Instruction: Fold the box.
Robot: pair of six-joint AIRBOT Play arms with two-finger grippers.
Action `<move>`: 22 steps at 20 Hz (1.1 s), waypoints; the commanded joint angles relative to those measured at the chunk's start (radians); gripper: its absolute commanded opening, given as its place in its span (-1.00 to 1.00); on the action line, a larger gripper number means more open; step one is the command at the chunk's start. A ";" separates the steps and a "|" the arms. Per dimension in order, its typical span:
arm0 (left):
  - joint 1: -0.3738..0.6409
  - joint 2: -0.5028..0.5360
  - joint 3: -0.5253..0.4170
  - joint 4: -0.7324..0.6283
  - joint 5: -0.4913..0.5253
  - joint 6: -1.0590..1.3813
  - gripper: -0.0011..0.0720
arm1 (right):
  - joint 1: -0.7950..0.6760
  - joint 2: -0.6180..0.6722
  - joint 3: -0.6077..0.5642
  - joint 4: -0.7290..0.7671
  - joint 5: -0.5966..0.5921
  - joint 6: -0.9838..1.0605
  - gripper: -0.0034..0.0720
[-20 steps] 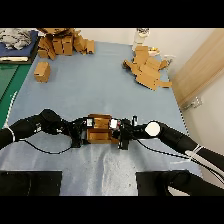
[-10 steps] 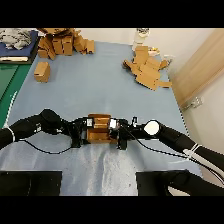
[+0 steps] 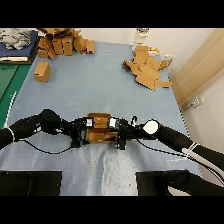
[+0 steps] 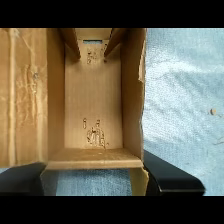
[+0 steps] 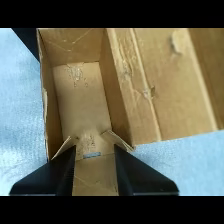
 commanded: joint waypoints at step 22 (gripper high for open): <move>0.000 0.000 0.000 -0.002 0.000 0.000 0.42 | -0.126 0.183 0.000 -0.548 0.009 0.851 -0.90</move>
